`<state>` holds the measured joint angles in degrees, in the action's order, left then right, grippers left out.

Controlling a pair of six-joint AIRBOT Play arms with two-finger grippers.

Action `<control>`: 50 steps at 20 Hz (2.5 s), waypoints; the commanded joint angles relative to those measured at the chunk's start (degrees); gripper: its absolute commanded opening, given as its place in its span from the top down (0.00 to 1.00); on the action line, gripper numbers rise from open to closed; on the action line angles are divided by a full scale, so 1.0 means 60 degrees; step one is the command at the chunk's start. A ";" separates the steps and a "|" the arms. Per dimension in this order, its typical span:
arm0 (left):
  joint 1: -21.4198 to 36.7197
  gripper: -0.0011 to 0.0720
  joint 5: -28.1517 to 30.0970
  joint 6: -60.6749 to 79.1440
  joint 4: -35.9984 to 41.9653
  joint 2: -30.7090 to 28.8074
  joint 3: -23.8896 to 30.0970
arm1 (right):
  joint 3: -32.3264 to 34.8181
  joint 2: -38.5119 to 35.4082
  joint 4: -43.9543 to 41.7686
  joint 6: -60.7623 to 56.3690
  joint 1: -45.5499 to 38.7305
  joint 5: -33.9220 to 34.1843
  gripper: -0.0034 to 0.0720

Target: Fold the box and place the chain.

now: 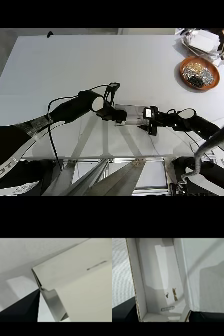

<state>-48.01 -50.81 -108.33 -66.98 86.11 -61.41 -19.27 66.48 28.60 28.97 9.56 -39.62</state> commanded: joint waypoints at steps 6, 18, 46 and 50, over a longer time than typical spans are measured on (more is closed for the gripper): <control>-0.0073 0.37 -0.0958 -0.2146 -0.0652 0.0692 -0.0951 | -0.0004 -0.0007 0.0007 0.0007 0.0000 -0.0007 0.42; -0.0288 0.56 -0.1239 -0.3235 -0.1453 0.1264 -0.0951 | -0.0004 -0.0007 0.0007 0.0007 0.0000 -0.0007 0.42; 0.2022 0.27 -0.2900 0.5038 -0.0463 -0.0965 -0.0936 | -0.0004 -0.0007 0.0007 0.0007 0.0000 -0.0007 0.42; 0.2718 0.13 -0.3064 1.1136 0.0379 -0.1162 -0.0444 | -0.0004 -0.0007 0.0007 0.0007 0.0000 -0.0007 0.42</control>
<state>-34.81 -67.77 -70.24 -68.90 80.25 -65.80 -19.27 66.48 28.67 29.04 9.56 -39.64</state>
